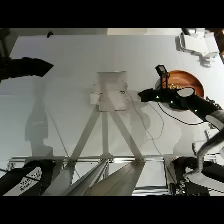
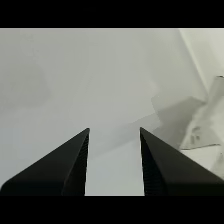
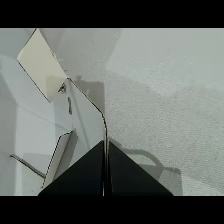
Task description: Fold the box and place the chain.
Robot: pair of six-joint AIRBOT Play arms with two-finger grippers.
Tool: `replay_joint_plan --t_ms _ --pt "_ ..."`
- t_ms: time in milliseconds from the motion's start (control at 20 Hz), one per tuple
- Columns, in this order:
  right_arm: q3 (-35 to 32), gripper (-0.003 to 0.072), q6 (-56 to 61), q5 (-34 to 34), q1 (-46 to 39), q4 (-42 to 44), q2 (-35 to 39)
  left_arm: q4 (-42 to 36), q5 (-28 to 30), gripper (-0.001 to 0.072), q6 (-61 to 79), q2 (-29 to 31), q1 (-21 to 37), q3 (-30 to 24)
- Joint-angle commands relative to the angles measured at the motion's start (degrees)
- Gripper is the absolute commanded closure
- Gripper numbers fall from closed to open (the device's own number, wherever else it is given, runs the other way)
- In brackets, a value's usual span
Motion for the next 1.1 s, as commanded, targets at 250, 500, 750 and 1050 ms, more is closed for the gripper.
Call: replay_joint_plan --t_ms 250,500,750,1050 --pt "0.0 0.0676 0.0 0.0 0.0 0.0 0.0 15.2 3.1 0.0307 -5.0 -14.4 -16.2 13.0" --pt "0.0 0.0676 0.0 0.0 0.0 0.0 0.0 15.2 0.0 0.02 -4.9 -20.0 -14.1 13.2" --pt "0.0 0.0676 0.0 0.0 0.0 0.0 0.0 4.8 -15.2 0.015 3.8 -30.1 -11.6 24.7" --pt "0.0 0.0676 0.0 0.0 0.0 0.0 0.0 -10.3 -16.1 0.0056 21.2 -38.7 -13.6 29.6"
